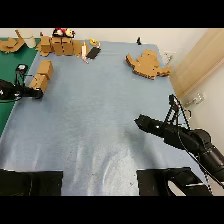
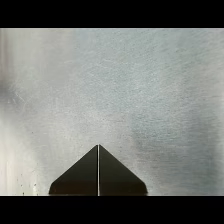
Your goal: Fold the box.
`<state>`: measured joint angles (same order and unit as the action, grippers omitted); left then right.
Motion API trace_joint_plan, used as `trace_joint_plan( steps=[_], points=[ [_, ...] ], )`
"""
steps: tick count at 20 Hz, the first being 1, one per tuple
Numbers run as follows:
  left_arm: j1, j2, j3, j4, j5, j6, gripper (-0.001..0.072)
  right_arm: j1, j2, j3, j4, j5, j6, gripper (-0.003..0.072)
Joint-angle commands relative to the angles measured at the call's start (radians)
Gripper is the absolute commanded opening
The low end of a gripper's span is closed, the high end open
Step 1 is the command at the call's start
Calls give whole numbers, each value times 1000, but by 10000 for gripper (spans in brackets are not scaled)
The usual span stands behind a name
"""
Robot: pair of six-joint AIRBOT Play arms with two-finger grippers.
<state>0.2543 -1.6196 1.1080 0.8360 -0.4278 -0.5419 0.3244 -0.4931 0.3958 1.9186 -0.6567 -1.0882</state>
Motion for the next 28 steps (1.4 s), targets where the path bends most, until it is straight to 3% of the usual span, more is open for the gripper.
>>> trace_joint_plan(
  steps=[1,10,19,21,22,23,24,26,28],
  points=[
    [1,-24,29,-1,-17,2,720,0,0,1,1,2,0,3],
    [24,43,60,114,-144,-60,720,0,0,1,26,0,0,5],
    [45,261,63,160,-316,-63,720,1,0,1,42,-12,-2,6],
    [42,327,63,149,-397,-107,720,1,0,1,69,-31,-41,5],
    [32,357,63,146,-458,-147,633,1,-1,2,67,-56,-57,5],
    [16,379,63,144,-530,-189,312,1,-12,6,66,-76,-71,5],
    [-13,394,63,144,-610,-202,111,1,-37,15,67,-93,-84,4],
    [-108,397,60,144,-723,-267,13,1,-114,56,68,-133,-143,4],
    [-248,397,52,144,-726,-339,11,1,-222,134,67,-192,-233,4]
  ],
)
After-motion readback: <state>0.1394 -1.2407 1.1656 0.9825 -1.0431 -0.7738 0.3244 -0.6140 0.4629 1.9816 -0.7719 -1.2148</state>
